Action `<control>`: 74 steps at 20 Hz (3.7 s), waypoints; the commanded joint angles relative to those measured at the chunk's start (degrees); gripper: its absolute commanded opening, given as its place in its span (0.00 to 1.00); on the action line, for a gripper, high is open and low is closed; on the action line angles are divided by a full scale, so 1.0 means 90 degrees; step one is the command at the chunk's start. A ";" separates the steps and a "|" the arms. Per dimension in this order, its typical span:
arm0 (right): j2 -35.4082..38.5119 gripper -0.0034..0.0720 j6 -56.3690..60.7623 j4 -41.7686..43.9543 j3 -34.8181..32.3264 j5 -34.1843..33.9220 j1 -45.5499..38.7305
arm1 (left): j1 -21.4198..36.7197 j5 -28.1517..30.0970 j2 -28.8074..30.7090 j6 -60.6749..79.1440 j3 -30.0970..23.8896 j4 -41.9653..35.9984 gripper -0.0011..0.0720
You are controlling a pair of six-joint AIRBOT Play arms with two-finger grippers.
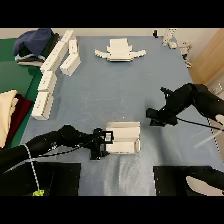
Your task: Fold the box.
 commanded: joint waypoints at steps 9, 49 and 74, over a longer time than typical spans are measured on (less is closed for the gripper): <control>-0.2387 0.04 -0.4398 0.4010 0.0459 -0.1838 -0.0631 | 0.0000 0.0000 0.0000 0.0000 0.0005 0.0000 0.65; 0.2793 0.72 -0.8104 0.1175 -0.2618 0.3946 0.4347 | 0.0000 0.0000 0.0000 0.0000 0.0005 0.0000 0.65; 0.2900 0.65 -0.8427 -0.0287 -0.2543 0.4741 0.4602 | 0.0000 0.0000 0.0000 0.0000 0.0005 0.0000 0.65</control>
